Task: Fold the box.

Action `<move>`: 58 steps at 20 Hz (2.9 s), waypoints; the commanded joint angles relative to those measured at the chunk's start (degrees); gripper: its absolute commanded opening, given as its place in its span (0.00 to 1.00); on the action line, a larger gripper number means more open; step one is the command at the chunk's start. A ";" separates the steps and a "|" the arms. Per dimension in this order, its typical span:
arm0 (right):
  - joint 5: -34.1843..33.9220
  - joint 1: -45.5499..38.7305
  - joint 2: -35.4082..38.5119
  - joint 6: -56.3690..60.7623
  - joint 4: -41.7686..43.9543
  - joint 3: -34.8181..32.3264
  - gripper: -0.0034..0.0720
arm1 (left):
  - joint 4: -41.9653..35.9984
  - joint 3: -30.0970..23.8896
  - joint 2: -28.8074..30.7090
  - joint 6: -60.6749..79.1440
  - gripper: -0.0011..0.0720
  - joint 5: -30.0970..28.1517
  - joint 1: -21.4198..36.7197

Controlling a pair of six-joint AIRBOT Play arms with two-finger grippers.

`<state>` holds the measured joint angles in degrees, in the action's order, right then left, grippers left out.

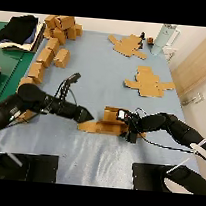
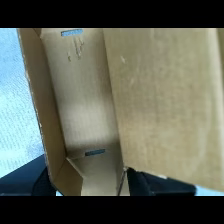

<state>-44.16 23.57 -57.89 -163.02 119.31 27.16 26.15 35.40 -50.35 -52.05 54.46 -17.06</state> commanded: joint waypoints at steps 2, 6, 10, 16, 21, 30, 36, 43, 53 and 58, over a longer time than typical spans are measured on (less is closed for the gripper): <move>0.07 0.00 0.04 0.00 -0.02 0.02 0.72 | 15.96 -4.07 10.01 0.46 0.03 -2.12 -7.17; 0.04 0.00 0.04 0.00 -0.02 0.02 0.72 | 23.96 -4.09 11.50 7.30 0.03 -9.27 -14.71; 0.07 0.00 0.04 0.00 -0.02 0.02 0.72 | 24.74 -4.42 10.29 20.35 0.03 -14.84 -15.72; 0.07 0.00 0.04 0.00 -0.02 0.02 0.72 | 13.97 -7.13 -3.19 47.60 0.95 -15.45 -6.25; 0.07 0.00 0.04 0.00 -0.02 0.02 0.72 | 1.60 -7.13 -11.80 63.36 0.95 -15.54 -7.30; 0.07 0.00 0.04 0.00 -0.04 0.02 0.72 | -8.61 -5.31 -16.24 68.57 0.95 -19.52 -8.81; 0.07 0.00 0.04 0.00 -0.02 0.02 0.72 | -9.49 -4.11 -18.47 68.81 0.64 -18.86 -9.05; 0.07 0.00 0.04 0.00 -0.02 0.02 0.72 | -11.37 -2.84 -20.35 68.81 0.33 -17.90 -10.49; 0.07 0.00 0.04 0.00 -0.02 0.02 0.72 | -12.63 -2.60 -20.74 70.03 0.33 -18.36 -10.80; 0.07 0.00 0.04 0.00 -0.04 0.02 0.72 | -16.79 -2.54 -20.74 75.14 0.33 -19.80 -13.00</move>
<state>-44.14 23.57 -57.87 -163.04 119.24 27.16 11.42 32.77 -71.07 20.40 35.33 -28.95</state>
